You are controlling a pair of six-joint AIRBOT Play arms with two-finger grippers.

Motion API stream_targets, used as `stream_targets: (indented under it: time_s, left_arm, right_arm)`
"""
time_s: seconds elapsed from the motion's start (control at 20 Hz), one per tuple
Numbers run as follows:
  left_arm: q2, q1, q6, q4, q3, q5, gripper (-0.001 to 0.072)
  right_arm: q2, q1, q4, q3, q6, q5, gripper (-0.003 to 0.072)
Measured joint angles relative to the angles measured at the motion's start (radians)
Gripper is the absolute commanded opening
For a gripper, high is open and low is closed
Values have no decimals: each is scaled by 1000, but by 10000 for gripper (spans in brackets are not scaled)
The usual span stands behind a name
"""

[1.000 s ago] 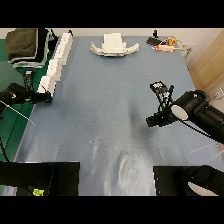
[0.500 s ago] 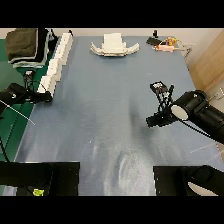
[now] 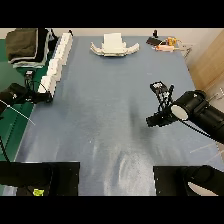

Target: Fold the box.

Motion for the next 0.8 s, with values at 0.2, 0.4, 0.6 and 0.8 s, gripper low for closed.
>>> stream_targets:
  time_s: [0.2, 0.4, 0.6, 0.8]
  left_arm:
    - [-3, 0, 0, 8, -1, -10, 609]
    - [-3, 0, 0, 23, -1, -23, 692]
    - [-3, 0, 0, 41, -1, -38, 696]
    - [4, 0, 0, 67, -1, -66, 697]
  right_arm:
    - [0, 0, 0, 0, 0, 0, 5]
    - [0, 0, 0, 0, 0, 0, 5]
    - [0, 0, 0, 0, 0, 0, 5]
    - [0, 0, 1, 0, 0, 0, 5]
